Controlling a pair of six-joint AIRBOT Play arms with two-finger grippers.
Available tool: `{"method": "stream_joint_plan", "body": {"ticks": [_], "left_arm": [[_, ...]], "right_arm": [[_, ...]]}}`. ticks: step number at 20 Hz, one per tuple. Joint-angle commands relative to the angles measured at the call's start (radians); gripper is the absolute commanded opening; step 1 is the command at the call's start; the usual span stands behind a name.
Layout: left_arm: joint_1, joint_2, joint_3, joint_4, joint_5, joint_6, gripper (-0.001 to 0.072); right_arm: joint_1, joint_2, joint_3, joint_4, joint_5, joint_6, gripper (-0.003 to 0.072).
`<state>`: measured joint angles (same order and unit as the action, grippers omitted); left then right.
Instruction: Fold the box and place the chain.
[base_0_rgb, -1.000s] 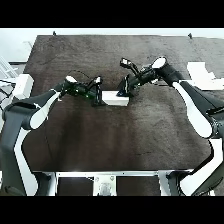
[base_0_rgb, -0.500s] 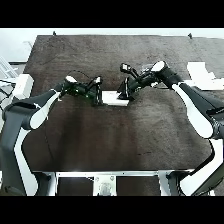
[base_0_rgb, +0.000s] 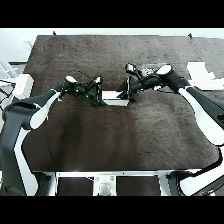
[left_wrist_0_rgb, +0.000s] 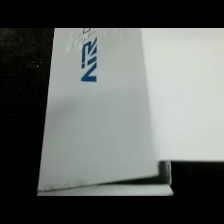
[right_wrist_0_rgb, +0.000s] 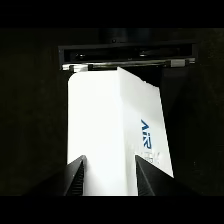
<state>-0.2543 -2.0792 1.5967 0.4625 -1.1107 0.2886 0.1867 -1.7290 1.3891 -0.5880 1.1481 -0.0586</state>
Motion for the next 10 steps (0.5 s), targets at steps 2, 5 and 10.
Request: {"method": "stream_joint_plan", "body": {"ticks": [2, 5, 10], "left_arm": [[-0.001, 0.0, 0.0, 0.0, 0.0, 0.0, 0.0455], [-0.001, 0.0, 0.0, 0.0, 0.0, 0.0, 0.0454], [-0.001, 0.0, 0.0, 0.0, 0.0, 0.0, 0.0454]], "right_arm": [[0.005, 0.005, -0.072, 0.046, -0.105, -0.061, 0.0417], [0.005, 0.002, -0.079, 0.046, -0.124, -0.094, 0.0423], [0.005, 0.002, -0.096, 0.046, -0.138, -0.132, 0.0416]]}}
